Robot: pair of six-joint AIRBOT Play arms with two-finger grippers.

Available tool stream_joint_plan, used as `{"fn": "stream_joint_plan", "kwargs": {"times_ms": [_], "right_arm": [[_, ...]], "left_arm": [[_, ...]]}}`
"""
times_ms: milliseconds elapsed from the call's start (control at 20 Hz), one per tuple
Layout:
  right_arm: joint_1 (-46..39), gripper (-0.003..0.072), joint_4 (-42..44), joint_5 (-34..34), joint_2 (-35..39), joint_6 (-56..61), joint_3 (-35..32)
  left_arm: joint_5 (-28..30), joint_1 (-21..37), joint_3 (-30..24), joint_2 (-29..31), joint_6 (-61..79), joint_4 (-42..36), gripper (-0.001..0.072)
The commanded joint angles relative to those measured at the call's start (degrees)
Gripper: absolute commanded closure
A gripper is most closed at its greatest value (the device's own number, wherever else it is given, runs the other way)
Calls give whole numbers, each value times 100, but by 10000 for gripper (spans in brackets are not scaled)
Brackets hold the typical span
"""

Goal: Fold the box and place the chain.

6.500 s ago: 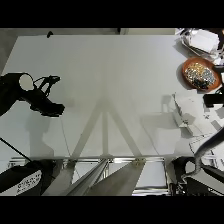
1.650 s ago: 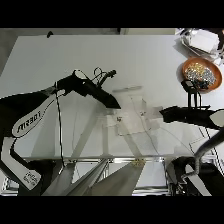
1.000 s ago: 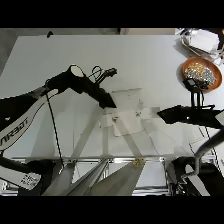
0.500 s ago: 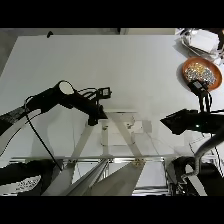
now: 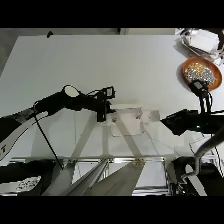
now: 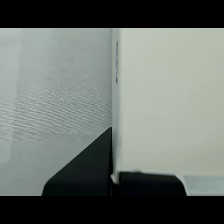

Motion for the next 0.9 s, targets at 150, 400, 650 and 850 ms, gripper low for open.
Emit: {"fn": "stream_joint_plan", "kwargs": {"times_ms": [150,400,650,850], "right_arm": [[4,297,-11,-138,2,-24,2],[4,297,-17,-208,2,-24,2],[4,297,-35,-205,2,-24,0],[4,297,-125,-201,2,-22,-2]], "left_arm": [[-15,-9,94,-295,-17,-164,705],[-459,-9,514,-505,-308,227,707],[-855,-7,555,-662,-402,492,706],[-772,-7,555,-658,-455,520,706]]}}
